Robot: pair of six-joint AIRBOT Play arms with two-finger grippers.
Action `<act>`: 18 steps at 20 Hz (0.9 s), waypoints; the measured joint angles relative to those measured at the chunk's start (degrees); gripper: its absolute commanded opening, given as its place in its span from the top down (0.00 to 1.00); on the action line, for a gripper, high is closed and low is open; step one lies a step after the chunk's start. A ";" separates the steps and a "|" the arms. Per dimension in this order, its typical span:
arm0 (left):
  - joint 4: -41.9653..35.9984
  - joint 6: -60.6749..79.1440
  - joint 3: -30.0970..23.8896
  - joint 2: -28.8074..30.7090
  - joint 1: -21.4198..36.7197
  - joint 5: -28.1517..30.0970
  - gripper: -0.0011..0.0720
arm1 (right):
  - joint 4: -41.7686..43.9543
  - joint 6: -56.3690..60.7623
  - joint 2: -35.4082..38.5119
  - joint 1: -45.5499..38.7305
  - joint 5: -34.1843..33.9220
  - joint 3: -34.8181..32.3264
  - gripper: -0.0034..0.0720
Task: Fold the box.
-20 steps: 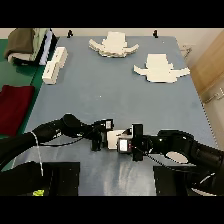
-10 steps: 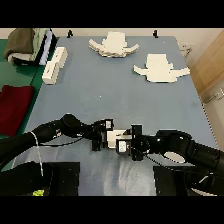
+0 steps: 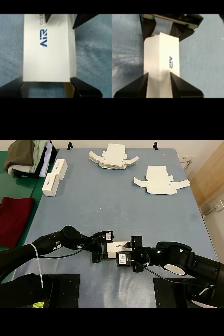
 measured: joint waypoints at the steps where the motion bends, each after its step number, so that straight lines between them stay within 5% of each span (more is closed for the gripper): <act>1: 0.00 0.02 0.00 0.00 -0.02 0.00 0.26 | -0.02 0.00 0.09 -0.02 -0.55 0.02 0.43; 18: 0.02 0.07 0.00 0.00 0.04 -0.11 0.26 | -3.85 0.37 1.46 -0.24 -4.02 0.94 0.43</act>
